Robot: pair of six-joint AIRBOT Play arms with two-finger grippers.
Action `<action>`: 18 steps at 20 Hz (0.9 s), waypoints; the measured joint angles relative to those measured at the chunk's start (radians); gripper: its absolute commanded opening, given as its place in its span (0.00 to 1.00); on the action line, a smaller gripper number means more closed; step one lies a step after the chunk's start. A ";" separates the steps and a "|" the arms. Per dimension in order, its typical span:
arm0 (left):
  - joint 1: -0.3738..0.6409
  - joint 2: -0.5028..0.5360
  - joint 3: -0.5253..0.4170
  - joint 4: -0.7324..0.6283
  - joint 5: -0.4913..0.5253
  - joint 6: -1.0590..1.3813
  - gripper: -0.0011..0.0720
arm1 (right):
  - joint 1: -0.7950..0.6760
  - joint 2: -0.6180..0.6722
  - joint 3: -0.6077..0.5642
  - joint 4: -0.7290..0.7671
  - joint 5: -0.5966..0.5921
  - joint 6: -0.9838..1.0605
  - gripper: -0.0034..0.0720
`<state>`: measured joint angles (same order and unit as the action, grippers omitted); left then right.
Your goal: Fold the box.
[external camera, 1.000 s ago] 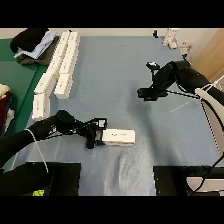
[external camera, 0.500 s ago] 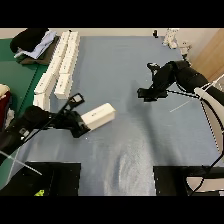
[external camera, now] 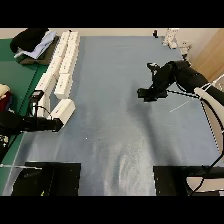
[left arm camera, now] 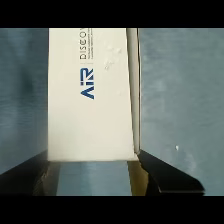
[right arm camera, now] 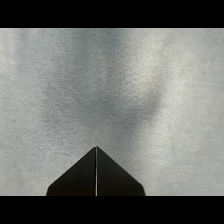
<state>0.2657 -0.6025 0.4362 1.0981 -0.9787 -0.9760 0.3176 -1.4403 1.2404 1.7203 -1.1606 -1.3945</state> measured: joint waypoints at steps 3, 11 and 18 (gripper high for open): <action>0.043 -0.014 -0.020 0.018 0.057 -0.026 0.58 | 0.000 0.000 0.000 0.000 0.000 0.000 0.05; 0.069 -0.130 -0.051 0.023 0.225 -0.020 0.58 | 0.000 0.000 0.000 0.000 0.000 0.000 0.05; 0.070 -0.221 -0.054 0.015 0.330 0.098 0.58 | 0.000 0.000 0.000 0.000 0.000 0.000 0.05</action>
<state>0.3355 -0.8238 0.3824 1.1133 -0.6483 -0.8780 0.3176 -1.4403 1.2404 1.7203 -1.1606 -1.3941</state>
